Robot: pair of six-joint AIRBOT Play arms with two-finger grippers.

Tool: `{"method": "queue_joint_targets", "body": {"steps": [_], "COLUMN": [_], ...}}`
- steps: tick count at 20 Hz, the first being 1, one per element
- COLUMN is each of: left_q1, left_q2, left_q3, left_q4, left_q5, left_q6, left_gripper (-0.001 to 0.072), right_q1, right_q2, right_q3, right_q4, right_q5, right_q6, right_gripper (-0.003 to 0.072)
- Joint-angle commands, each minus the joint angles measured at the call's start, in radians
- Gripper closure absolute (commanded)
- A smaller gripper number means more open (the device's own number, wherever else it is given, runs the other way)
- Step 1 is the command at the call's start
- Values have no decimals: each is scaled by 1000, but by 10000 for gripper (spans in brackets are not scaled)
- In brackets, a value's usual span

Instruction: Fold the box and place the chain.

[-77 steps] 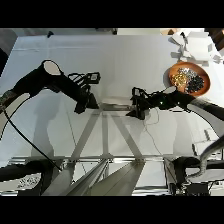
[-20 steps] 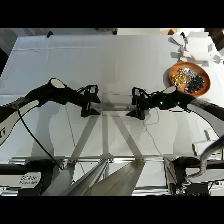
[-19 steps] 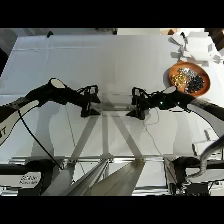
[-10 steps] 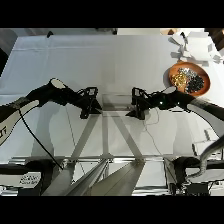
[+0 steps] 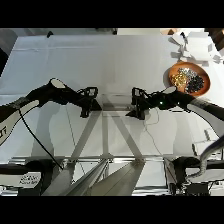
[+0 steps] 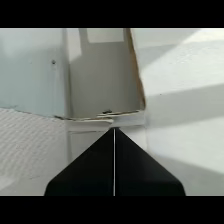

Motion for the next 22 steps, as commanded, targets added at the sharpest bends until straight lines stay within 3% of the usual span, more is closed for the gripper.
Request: {"method": "queue_joint_targets", "body": {"steps": [1, 8, 10, 11, 16, 18, 22], "left_q1": [1, -2, -2, -2, -11, -23, -31], "left_q2": [-1, -1, -1, -1, -9, -16, -18], "left_q3": [-1, -1, -2, -3, -3, -3, -3], "left_q4": [-36, -106, -106, -106, -106, -104, -101], "left_q5": [40, 43, 43, 43, 16, -13, 16], "left_q6": [3, 3, 3, 3, 3, 3, 3], "left_gripper": [705, 688, 547, 533, 539, 664, 684], "right_q1": [0, 0, 0, 0, 0, 0, 0], "right_q2": [0, 0, 0, 0, 0, 0, 0], "right_q3": [0, 0, 0, 0, 0, 0, 0], "right_q4": [0, 0, 0, 0, 0, 0, 0], "right_q5": [0, 0, 0, 0, 0, 0, 0], "right_q6": [0, 0, 0, 0, 0, 0, 0], "right_gripper": [282, 282, 282, 282, 282, 282, 282]}}
